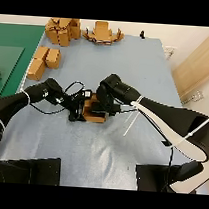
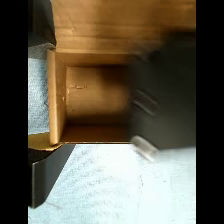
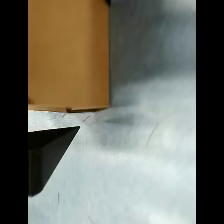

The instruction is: Fold the box.

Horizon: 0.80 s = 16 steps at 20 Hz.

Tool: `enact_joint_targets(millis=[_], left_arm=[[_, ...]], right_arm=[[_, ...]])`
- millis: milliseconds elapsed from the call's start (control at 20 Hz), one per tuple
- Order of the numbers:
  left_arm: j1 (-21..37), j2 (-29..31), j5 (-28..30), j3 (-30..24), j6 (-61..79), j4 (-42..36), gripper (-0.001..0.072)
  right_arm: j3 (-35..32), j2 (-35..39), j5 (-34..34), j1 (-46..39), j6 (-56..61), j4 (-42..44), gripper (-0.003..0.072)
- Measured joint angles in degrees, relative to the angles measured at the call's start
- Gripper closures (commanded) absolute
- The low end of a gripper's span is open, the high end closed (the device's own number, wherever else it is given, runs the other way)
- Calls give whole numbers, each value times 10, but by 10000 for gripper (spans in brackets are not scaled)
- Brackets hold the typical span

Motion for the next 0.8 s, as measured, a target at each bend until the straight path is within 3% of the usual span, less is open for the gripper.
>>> enact_joint_targets(millis=[250,400,450,500,700,800], left_arm=[[0,0,2,0,-4,0,692],[0,0,3,0,-4,1,691],[0,0,3,0,-4,2,691],[0,0,3,0,-4,2,692],[0,0,3,0,-4,3,691],[0,0,3,0,-4,4,691]], right_arm=[[-11,46,-8,-14,-29,-11,209],[-65,106,-5,-33,-50,-10,215],[-93,135,-6,-43,-53,-9,316],[-127,170,10,-57,-60,-5,661],[-266,292,134,-141,-119,88,683],[-308,299,188,-195,-203,176,683]])
